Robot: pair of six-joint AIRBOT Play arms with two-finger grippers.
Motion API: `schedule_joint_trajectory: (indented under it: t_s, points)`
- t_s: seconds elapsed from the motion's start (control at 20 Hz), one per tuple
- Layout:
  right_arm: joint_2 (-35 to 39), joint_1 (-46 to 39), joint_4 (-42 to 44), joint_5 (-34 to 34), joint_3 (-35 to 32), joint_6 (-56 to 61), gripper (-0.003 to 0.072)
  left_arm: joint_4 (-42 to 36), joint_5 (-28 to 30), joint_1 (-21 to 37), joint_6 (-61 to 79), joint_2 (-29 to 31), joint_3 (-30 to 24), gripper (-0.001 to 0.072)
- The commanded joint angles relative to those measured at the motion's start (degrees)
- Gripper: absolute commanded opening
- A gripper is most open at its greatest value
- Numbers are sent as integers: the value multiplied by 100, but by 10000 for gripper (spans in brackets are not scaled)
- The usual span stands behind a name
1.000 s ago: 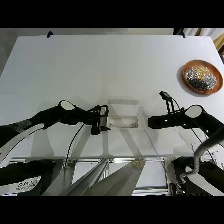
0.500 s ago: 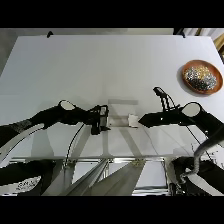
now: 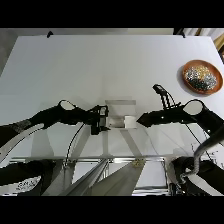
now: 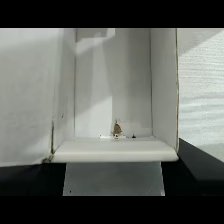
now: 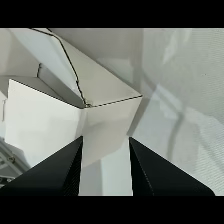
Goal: Fold the box and place the chain.
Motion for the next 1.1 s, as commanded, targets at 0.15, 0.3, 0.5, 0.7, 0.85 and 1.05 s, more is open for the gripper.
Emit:
schedule_joint_trajectory:
  t_s: [0.15,0.3,0.5,0.7,0.85,1.05]
  points:
    - [-26,4,-804,251,9,734,341,-17,4,0,-9,2,-2,138]
    - [-20,4,-861,350,9,769,341,-17,4,0,-9,2,-2,138]
    - [72,4,-765,514,11,741,341,-17,4,0,-9,2,-2,138]
    - [129,7,-763,516,129,743,449,-17,4,0,-9,2,-2,138]
    - [129,7,-706,516,343,745,460,-17,4,0,-9,2,-2,138]
    - [94,26,-706,516,439,754,458,-17,4,0,-9,2,-2,138]
